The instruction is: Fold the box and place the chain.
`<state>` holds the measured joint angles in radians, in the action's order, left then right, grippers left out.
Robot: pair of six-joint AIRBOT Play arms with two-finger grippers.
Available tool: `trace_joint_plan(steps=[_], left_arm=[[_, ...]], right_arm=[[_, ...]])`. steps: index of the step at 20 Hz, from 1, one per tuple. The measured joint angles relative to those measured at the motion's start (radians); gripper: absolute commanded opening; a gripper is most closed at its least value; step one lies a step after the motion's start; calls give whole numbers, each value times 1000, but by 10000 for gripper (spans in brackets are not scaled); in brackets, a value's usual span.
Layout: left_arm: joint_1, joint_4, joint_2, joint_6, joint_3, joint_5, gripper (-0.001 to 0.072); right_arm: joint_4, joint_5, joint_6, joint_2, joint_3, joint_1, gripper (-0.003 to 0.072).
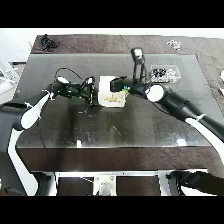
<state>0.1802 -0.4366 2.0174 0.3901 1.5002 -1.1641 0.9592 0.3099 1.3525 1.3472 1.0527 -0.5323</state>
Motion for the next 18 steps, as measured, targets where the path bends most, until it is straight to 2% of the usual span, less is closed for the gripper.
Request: trace_joint_plan(steps=[2,4,7,11,14,18], left_arm=[[0,0,0,0,0,0,593],[0,0,0,0,0,0,593],[0,0,0,0,0,0,593],[0,-1,0,0,0,0,593],[0,-3,0,0,0,1,593],[0,-16,0,0,0,6,593]], right_arm=[[-9,1,3,51,-21,-8,32],[-11,3,4,95,-33,-8,539],[-12,3,5,112,-39,9,560],[21,-7,2,8,-45,70,559],[50,-18,2,-73,-74,183,559],[63,-47,34,-62,-121,374,559]])
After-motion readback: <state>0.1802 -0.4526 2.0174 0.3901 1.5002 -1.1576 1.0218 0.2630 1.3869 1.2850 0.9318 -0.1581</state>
